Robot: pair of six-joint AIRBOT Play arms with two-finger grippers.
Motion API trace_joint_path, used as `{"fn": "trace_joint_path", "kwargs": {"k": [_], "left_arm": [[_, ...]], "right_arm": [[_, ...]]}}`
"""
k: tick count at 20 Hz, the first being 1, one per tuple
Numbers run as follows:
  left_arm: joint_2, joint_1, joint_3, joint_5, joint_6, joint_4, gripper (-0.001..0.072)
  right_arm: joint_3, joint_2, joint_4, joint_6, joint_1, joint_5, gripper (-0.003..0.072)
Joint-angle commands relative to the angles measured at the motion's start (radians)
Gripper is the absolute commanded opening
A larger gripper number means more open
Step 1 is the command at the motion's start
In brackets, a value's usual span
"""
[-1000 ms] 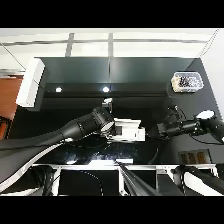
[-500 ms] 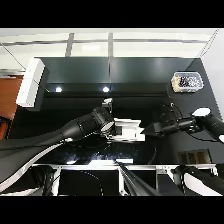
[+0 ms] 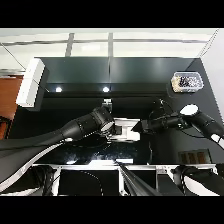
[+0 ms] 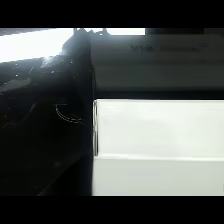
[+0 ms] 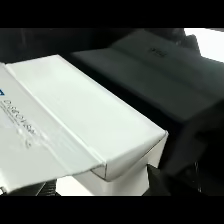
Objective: Fold the box and place the chain.
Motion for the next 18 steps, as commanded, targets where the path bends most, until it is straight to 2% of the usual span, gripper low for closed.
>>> {"fn": "trace_joint_path", "kwargs": {"k": [1, 9, 17, 18], "left_arm": [[0.0, 0.001, 0.001, 0.002, 0.002, 0.0, 0.0025], [0.0, 0.001, 0.001, 0.002, 0.002, 0.0, 0.0025], [0.0, 0.001, 0.001, 0.002, 0.002, 0.0, 0.0025], [0.0, 0.001, 0.001, 0.002, 0.002, 0.0, 0.0025]], "right_arm": [[0.03, 0.0, -0.076, 0.11, 0.064, -0.045, 0.063], [0.104, 0.002, -0.287, 0.312, 0.149, -0.08, 0.0629], [0.181, 0.002, -0.623, 0.662, 0.369, -0.138, 0.0625], [0.187, 0.002, -0.644, 0.693, 0.391, -0.138, 0.0456]]}}
